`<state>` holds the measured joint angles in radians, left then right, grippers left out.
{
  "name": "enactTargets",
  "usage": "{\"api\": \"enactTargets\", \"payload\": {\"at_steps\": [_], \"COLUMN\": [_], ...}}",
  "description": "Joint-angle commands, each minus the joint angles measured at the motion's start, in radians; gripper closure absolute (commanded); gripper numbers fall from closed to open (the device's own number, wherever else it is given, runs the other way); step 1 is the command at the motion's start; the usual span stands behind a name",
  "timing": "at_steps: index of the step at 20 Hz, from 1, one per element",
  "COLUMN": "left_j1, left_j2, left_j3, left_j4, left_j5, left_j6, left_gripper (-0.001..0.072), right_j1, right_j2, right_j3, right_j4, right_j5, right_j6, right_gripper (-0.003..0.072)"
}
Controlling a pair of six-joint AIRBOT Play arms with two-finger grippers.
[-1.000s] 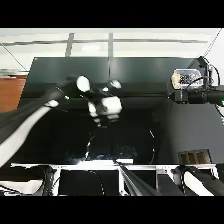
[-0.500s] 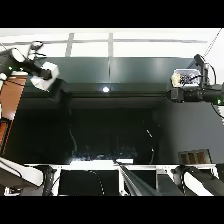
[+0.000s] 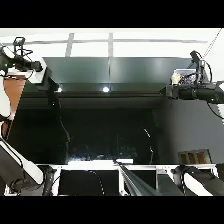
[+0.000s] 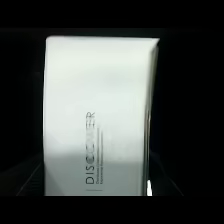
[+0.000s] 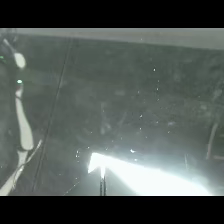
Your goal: Fold the box and place the chain.
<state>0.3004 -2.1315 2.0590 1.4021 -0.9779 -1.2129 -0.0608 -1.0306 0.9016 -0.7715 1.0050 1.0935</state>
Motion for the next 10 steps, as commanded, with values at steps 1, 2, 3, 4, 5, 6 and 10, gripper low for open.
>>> {"api": "enactTargets", "payload": {"at_steps": [1, 2, 3, 4, 5, 6, 10], "left_j1": [0.000, 0.000, 0.000, 0.000, 0.000, -0.004, -0.082], "left_j2": [0.007, 0.043, 0.091, 0.140, 0.197, 0.246, 0.444], "left_j3": [0.014, 0.014, 0.014, 0.014, 0.013, 0.013, -0.101], "left_j4": [-0.027, -0.014, -0.003, 0.000, -0.001, -0.017, -0.148], "left_j5": [-0.008, -0.018, -0.026, -0.039, -0.068, -0.125, -0.377], "left_j6": [-0.037, -0.040, -0.065, -0.087, -0.136, -0.214, -0.194], "left_gripper": [-0.0009, -0.0010, -0.0009, -0.0008, -0.0005, 0.0064, 0.0685], "right_j1": [0.003, 0.002, 0.000, -0.001, -0.003, -0.006, -0.024], "right_j2": [0.000, 0.000, 0.000, 0.001, 0.001, 0.001, 0.002], "right_j3": [0.000, 0.001, 0.003, 0.008, 0.014, 0.022, 0.023], "right_j4": [-0.008, -0.008, -0.011, -0.020, -0.040, -0.067, -0.104], "right_j5": [-0.020, -0.021, -0.024, -0.024, -0.022, -0.022, 0.056], "right_j6": [0.003, 0.002, 0.000, -0.007, -0.016, -0.017, -0.017], "right_gripper": [0.0672, 0.0672, 0.0672, 0.0672, 0.0672, 0.0672, 0.0672]}}
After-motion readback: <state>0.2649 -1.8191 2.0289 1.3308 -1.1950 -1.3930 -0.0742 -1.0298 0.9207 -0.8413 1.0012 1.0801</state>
